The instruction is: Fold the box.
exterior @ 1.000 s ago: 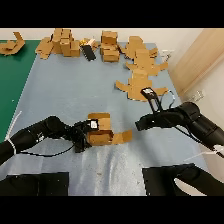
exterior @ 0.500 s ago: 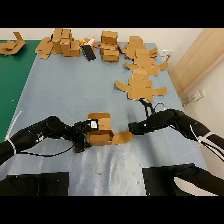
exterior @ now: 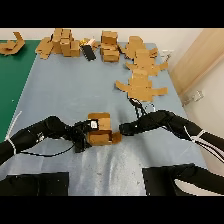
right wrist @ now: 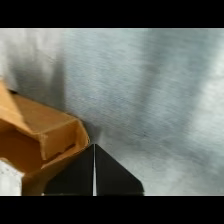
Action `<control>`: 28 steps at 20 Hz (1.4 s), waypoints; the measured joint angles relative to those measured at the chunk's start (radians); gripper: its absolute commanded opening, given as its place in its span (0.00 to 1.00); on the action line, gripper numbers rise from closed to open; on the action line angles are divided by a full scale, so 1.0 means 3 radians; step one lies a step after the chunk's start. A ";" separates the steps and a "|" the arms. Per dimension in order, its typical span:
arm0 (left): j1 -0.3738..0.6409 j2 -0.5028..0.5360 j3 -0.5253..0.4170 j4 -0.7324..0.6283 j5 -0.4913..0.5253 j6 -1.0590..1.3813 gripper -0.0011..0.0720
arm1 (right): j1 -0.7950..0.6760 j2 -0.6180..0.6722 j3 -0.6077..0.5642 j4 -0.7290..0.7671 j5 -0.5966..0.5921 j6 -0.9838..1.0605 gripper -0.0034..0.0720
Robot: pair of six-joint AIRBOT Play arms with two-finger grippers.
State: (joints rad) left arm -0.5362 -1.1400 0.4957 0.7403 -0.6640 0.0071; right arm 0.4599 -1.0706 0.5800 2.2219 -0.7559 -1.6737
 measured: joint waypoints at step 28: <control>0.0000 0.0000 0.0000 0.0000 -0.0001 -0.0001 0.51 | 0.1190 -0.0388 0.0832 -0.1525 -0.0467 0.1652 0.54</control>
State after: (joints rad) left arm -0.5362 -1.1400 0.4957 0.7403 -0.6643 0.0067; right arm 0.8169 -1.1870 0.8295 1.7645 -0.8959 -1.1782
